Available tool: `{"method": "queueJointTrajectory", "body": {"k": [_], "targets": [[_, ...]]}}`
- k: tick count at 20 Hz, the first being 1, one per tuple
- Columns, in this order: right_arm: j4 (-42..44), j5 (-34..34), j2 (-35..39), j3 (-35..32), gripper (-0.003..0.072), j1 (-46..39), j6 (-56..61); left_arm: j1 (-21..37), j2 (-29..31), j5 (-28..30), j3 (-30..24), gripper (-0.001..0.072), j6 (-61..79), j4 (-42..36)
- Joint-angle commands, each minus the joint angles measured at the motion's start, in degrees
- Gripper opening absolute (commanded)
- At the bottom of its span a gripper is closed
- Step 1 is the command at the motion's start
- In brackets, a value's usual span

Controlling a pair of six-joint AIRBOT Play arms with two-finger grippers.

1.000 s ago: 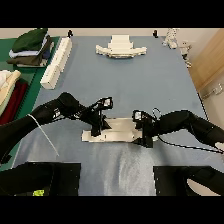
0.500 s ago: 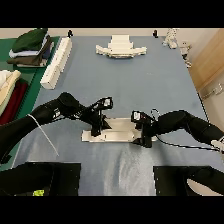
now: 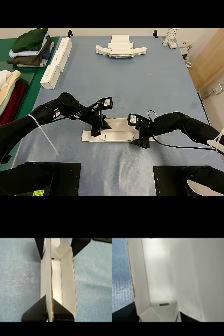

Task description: Fold the box.

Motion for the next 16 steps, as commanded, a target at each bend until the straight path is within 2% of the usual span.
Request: {"method": "queueJointTrajectory", "body": {"k": [1, 3, 4, 5, 8, 9, 10, 11, 16], "targets": [[-1.66, 0.26, -0.31, 0.02, 0.0646, 0.04, 0.09, 0.00, -0.02, 0.04, 0.02, 0.0013, 0.00, 0.00], [-2.16, 0.37, -0.31, 0.02, 0.0629, -0.07, 0.09, 0.00, -0.02, 0.02, 0.00, 0.0013, 0.00, 0.00], [-2.23, 0.31, -0.35, 0.02, 0.0515, -0.07, 0.09, 0.00, -0.02, 0.02, 0.00, 0.0013, 0.00, 0.00], [-2.25, 0.35, -0.61, 0.00, 0.0480, -0.07, 0.09, 0.00, -0.02, 0.02, 0.02, 0.0013, 0.00, 0.02], [-2.23, 0.35, -1.31, 0.02, 0.0486, -0.04, 0.09, 0.00, -0.02, 0.02, 0.00, 0.0013, 0.00, 0.00], [-2.21, 0.35, -1.31, 0.02, 0.0509, -0.04, 0.09, 0.00, -0.02, 0.02, 0.00, 0.0013, 0.00, 0.00], [-2.21, 0.35, -1.31, 0.02, 0.0628, -0.04, 0.09, 0.00, -0.02, 0.02, 0.00, 0.0013, 0.00, 0.00], [-2.21, 0.35, -1.31, 0.02, 0.0659, -0.04, 0.09, 0.00, -0.02, 0.02, 0.00, 0.0013, 0.00, 0.00], [-2.19, 0.39, -1.31, 0.02, 0.0646, -0.02, 0.09, 0.00, -0.02, 0.02, 0.00, 0.0013, 0.00, 0.00]]}}
